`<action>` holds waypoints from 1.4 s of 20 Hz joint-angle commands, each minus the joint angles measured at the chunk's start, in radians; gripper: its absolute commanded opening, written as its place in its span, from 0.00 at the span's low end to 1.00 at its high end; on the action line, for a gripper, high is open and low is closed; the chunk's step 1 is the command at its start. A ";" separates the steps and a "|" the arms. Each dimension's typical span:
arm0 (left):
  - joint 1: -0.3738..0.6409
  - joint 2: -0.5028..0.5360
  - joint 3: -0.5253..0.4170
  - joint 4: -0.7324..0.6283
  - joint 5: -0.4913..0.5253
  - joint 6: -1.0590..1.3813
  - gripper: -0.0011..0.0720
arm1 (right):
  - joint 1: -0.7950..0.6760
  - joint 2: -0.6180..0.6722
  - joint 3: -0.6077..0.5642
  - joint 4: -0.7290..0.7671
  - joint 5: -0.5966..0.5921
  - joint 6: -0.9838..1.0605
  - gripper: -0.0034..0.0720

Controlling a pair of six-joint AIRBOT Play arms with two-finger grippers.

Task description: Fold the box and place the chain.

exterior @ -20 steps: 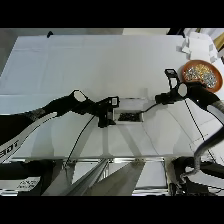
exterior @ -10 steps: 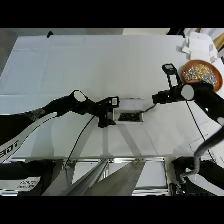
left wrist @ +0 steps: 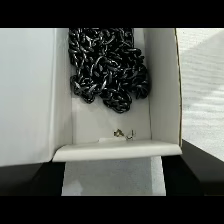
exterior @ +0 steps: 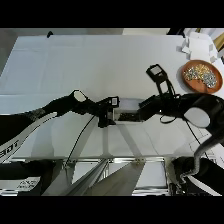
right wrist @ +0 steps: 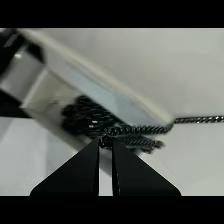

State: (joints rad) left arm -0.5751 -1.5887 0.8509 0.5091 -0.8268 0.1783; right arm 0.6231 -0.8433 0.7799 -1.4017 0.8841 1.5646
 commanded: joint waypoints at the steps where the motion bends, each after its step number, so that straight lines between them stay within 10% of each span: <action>1: 0.000 0.000 0.000 0.000 0.000 0.000 0.44 | 0.142 0.019 0.001 0.023 -0.062 0.054 0.06; 14: 0.000 0.000 0.000 0.000 0.000 0.000 0.44 | 0.185 -0.088 0.001 -0.009 -0.149 0.134 0.06; 21: 0.000 0.000 0.000 0.000 0.000 0.000 0.44 | 0.148 -0.224 0.001 -0.007 -0.125 0.159 0.23; 28: 0.000 0.000 0.000 0.000 0.000 0.000 0.44 | 0.079 -0.088 0.001 -0.045 -0.041 0.159 0.31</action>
State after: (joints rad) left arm -0.5751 -1.5887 0.8509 0.5095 -0.8268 0.1783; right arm 0.7410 -0.9871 0.7799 -1.4342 0.7876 1.7218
